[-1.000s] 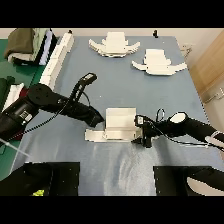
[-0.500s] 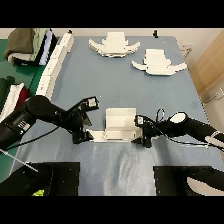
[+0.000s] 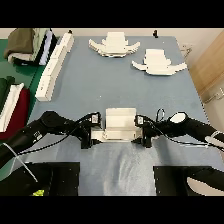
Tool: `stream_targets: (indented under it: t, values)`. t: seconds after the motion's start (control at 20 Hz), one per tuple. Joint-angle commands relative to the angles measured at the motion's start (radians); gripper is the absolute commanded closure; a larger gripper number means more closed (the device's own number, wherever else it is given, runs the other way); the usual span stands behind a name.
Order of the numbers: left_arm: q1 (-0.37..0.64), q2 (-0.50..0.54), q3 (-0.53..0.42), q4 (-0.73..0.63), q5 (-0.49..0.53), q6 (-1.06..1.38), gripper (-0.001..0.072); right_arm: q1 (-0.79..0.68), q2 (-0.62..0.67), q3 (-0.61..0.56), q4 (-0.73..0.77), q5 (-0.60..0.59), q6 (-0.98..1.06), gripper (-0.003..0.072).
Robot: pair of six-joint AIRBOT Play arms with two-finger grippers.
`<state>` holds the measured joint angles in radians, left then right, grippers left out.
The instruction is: Fold the box.
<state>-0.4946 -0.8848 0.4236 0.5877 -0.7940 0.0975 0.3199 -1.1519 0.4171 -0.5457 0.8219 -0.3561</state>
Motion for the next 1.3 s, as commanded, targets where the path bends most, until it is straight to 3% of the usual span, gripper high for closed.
stream_targets:
  t: [0.0, 0.25, 0.3, 0.35, 0.55, 0.65, 1.0, 1.05, 1.1, 1.15, 1.25]
  values:
    - [-0.011, -0.053, -0.012, -0.039, 0.055, 0.054, 0.0255, 0.0, 0.0, 0.0, 0.0, 0.0, 0.0, 0.0144]
    - [-0.013, -0.094, -0.012, -0.085, 0.079, 0.098, 0.0258, 0.0, 0.0, 0.0, 0.0, 0.0, 0.0, 0.0144]
    - [-0.019, -0.1, -0.012, -0.101, 0.091, 0.109, 0.0289, 0.0, 0.0, 0.0, 0.0, 0.0, 0.0, 0.0144]
    - [-0.026, -0.106, -0.012, -0.124, 0.096, 0.127, 0.0433, 0.0, 0.0, 0.0, 0.0, 0.0, 0.0, 0.0144]
    - [-0.067, -0.143, -0.012, -0.2, 0.114, 0.183, 0.0441, 0.0, 0.0, 0.0, 0.0, 0.0, 0.0, 0.0144]
    - [-0.081, -0.158, -0.011, -0.208, 0.139, 0.185, 0.0497, 0.0, 0.0, 0.0, 0.0, 0.0, 0.0, 0.0144]
    - [-0.117, -0.187, -0.007, -0.364, 0.152, 0.292, 0.0494, 0.0, 0.0, 0.0, 0.0, 0.0, 0.0, 0.0144]
    - [-0.117, -0.193, -0.007, -0.364, 0.15, 0.292, 0.0442, 0.0, 0.0, 0.0, 0.0, 0.0, 0.0, 0.0145]
    - [-0.121, -0.2, -0.007, -0.364, 0.146, 0.292, 0.0238, 0.0, 0.0, 0.0, 0.0, 0.0, 0.0, 0.0144]
    - [-0.124, -0.201, -0.007, -0.364, 0.145, 0.292, 0.0107, 0.0, 0.0, 0.0, 0.0, 0.0, 0.0, 0.0144]
    - [-0.129, -0.201, -0.007, -0.363, 0.14, 0.292, 0.0097, 0.0, 0.0, 0.0, 0.0, 0.0, 0.0, 0.0144]
